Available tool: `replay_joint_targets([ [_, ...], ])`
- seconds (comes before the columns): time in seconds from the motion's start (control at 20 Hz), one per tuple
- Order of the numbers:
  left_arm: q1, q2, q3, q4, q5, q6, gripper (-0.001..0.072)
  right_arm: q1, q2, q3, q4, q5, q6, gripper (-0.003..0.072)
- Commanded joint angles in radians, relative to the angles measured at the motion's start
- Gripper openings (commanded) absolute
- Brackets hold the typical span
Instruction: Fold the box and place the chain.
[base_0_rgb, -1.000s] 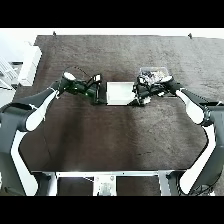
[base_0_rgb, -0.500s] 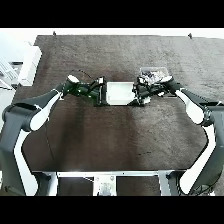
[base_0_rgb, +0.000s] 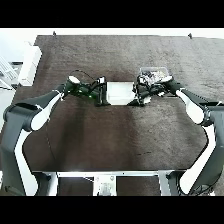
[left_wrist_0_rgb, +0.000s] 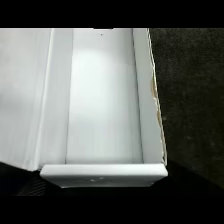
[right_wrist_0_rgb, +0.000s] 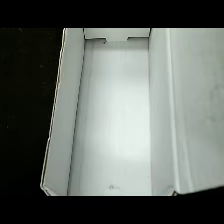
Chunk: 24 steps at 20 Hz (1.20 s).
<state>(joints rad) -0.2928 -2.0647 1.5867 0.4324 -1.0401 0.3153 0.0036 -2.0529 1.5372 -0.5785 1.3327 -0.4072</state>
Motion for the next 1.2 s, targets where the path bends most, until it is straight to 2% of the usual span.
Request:
replay_joint_targets([
  [0.0,0.000,-0.006,0.002,-0.018,0.029,0.001,0.0717,0.001,0.001,0.000,-0.001,0.004,-0.001,0.0587],
  [1.15,-0.014,-0.018,0.002,-0.068,0.038,0.086,0.0717,0.001,0.001,0.000,-0.001,0.004,-0.001,0.0587],
])
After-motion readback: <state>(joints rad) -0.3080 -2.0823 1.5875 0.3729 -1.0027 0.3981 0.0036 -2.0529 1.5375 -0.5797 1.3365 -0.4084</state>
